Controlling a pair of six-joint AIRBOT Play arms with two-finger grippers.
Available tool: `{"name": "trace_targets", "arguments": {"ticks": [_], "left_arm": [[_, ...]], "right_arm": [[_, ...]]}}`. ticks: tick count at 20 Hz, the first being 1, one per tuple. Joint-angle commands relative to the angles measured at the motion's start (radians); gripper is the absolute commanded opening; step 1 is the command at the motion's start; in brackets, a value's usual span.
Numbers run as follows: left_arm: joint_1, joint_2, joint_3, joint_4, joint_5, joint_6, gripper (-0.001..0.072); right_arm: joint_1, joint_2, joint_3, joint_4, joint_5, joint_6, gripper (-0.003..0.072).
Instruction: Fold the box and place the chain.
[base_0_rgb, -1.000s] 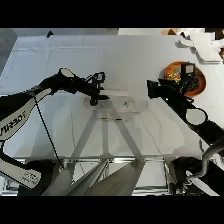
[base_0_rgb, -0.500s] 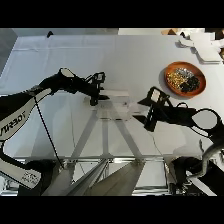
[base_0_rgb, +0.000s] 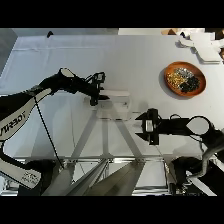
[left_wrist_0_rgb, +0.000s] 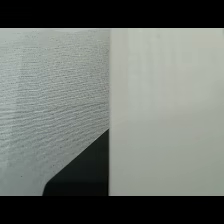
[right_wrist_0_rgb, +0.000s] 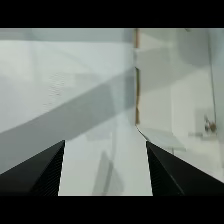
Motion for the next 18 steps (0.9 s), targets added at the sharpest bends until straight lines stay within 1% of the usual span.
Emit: {"name": "trace_targets", "arguments": {"ticks": [1, 4, 7, 9, 11, 14, 15, 18], "left_arm": [[0.0, -0.001, 0.0, 0.0, 0.001, 0.0, 0.0012], [0.0, -0.001, 0.0, 0.0, 0.0, 0.0, 0.0012], [0.0, -0.001, 0.0, 0.0, 0.0, 0.0, 0.0012], [0.0, -0.001, 0.0, 0.0, 0.0, 0.0, 0.0012], [0.0, -0.001, 0.0, 0.0, 0.0, 0.0, 0.0012], [0.0, -0.001, 0.0, 0.0, 0.0, 0.0, 0.0012], [0.0, -0.001, 0.0, 0.0, 0.0, 0.0, 0.0012], [0.0, -0.001, 0.0, 0.0, 0.0, 0.0, 0.0012]], "right_arm": [[0.0, -0.018, -0.066, 0.156, -0.015, -0.363, 0.0558], [-0.072, -0.112, -0.066, 0.261, -0.018, -0.379, 0.0558], [-0.155, -0.211, -0.065, 0.417, -0.026, -0.477, 0.0558], [-0.156, -0.257, -0.065, 0.497, -0.05, -0.514, 0.0557], [-0.156, -0.293, -0.064, 0.566, -0.099, -0.565, 0.0557], [-0.156, -0.311, -0.063, 0.602, -0.218, -0.588, 0.0556], [-0.156, -0.311, -0.063, 0.605, -0.24, -0.588, 0.0553], [-0.156, -0.311, -0.063, 0.609, -0.247, -0.587, 0.0544]]}}
